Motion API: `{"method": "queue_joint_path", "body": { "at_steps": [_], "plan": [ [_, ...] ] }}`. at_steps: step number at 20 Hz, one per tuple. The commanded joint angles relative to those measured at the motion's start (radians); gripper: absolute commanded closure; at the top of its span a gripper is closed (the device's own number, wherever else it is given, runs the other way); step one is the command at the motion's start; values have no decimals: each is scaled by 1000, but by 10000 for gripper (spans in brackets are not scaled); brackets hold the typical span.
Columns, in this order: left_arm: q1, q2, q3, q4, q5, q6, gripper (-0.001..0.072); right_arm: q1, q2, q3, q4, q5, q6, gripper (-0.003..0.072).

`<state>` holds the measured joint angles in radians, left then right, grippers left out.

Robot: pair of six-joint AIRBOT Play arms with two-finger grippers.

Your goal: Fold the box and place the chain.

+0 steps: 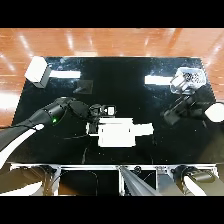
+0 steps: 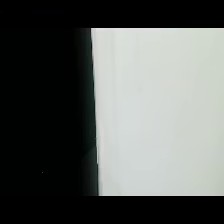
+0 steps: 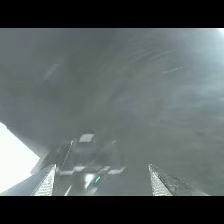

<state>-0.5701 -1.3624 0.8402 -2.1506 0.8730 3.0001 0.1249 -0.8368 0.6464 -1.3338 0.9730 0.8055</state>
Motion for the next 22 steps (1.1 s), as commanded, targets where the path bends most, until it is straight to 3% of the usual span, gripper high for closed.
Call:
{"method": "queue_joint_path", "body": {
  "at_steps": [1, 4, 9, 15, 22],
  "plan": [
    [6, 3, 1, -12, -10, 0, 694, 26, -16, -151, 248, 61, -456, -27],
    [6, 2, 1, -12, -2, 0, 694, 152, -16, -261, 278, -4, -599, -27],
    [6, 2, 1, -12, 7, 0, 694, 377, -16, -375, 279, -337, -653, -26],
    [6, 2, 1, -13, 16, -1, 694, 511, -16, -374, 288, -426, -654, -26],
    [6, 2, 1, -13, 16, -1, 694, 590, -16, -374, 360, -437, -657, -26]
  ]
}}
